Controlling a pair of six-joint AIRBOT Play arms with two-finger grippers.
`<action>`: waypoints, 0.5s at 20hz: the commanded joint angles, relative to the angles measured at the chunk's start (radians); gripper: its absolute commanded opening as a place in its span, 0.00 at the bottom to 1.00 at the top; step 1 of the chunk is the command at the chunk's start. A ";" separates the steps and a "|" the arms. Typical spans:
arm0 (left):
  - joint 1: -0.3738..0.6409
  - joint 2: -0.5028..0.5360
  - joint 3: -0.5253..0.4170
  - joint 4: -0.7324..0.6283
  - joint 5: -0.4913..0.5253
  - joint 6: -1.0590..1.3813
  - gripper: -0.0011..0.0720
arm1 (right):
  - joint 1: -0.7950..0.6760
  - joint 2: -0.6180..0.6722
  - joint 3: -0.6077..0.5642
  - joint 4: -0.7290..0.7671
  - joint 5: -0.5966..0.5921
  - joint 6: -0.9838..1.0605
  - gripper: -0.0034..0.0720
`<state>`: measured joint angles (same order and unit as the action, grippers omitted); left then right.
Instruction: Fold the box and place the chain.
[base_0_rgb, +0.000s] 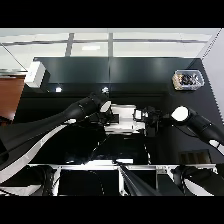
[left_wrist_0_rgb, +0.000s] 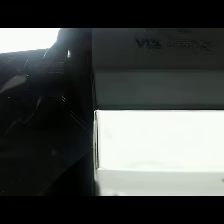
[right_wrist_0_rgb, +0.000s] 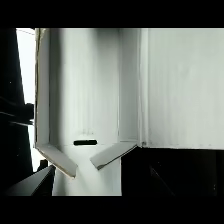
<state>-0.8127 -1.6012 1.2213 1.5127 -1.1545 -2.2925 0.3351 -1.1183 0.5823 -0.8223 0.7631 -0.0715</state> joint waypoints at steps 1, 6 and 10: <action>0.001 0.001 0.000 0.002 -0.001 0.000 0.04 | 0.015 -0.012 -0.001 0.018 -0.019 -0.027 0.90; 0.001 0.001 0.000 0.001 0.002 0.000 0.05 | 0.016 -0.013 -0.001 0.068 0.015 0.026 0.28; 0.001 0.001 0.000 0.001 0.010 0.000 0.05 | 0.027 -0.051 -0.001 0.196 0.011 0.023 0.28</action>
